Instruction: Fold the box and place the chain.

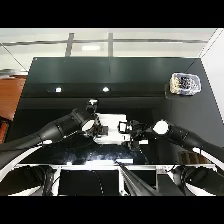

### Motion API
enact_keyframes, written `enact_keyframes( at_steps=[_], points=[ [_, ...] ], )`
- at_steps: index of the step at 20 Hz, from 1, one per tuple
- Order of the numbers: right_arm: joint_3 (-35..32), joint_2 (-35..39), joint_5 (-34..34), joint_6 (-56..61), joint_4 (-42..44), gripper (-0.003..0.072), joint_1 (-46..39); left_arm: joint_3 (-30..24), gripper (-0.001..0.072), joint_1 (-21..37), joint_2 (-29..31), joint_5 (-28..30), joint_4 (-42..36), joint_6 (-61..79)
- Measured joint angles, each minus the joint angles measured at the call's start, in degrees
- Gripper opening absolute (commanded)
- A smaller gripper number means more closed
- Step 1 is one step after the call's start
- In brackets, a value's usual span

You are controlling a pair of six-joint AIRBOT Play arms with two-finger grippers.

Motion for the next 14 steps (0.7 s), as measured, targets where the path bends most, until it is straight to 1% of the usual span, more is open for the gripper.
enact_keyframes(
  at_steps=[2,4,5,6,9,10,11,12,14],
  points=[
    [0.0,0.0,0.0,0.0,0.0,0.0469,0.0,0.0,0.013,0.0,-0.15,0.11,-0.02,0.02],
    [0.0,0.0,0.0,0.0,0.0,0.0469,0.0,0.0,0.0119,0.0,-0.2,0.26,-0.02,0.04],
    [0.0,0.0,0.0,0.0,0.02,0.0469,0.0,0.0,0.0049,0.0,-0.2,0.33,-0.02,0.07],
    [0.0,0.0,-0.02,0.02,0.04,0.047,0.0,0.0,0.0028,0.0,-0.2,0.39,-0.09,0.17],
    [0.0,0.0,0.0,0.04,0.07,0.0472,0.0,0.0,0.0027,0.0,-0.2,0.42,-0.09,0.44],
    [0.0,0.0,-0.02,0.02,0.04,0.0516,0.0,0.0,0.0027,0.0,-0.2,0.44,-0.09,0.5],
    [0.0,0.0,-0.02,0.02,0.0,0.0683,0.0,0.0,0.0027,0.0,-0.2,0.46,-0.09,0.61],
    [0.0,0.07,0.28,-0.13,-0.35,0.0695,0.02,0.0,0.0027,0.0,-0.2,0.57,-0.02,0.81],
    [0.11,0.52,0.81,-0.02,-1.29,0.0695,-0.02,0.0,0.0027,0.0,-0.09,0.48,-0.02,0.85]
  ],
)
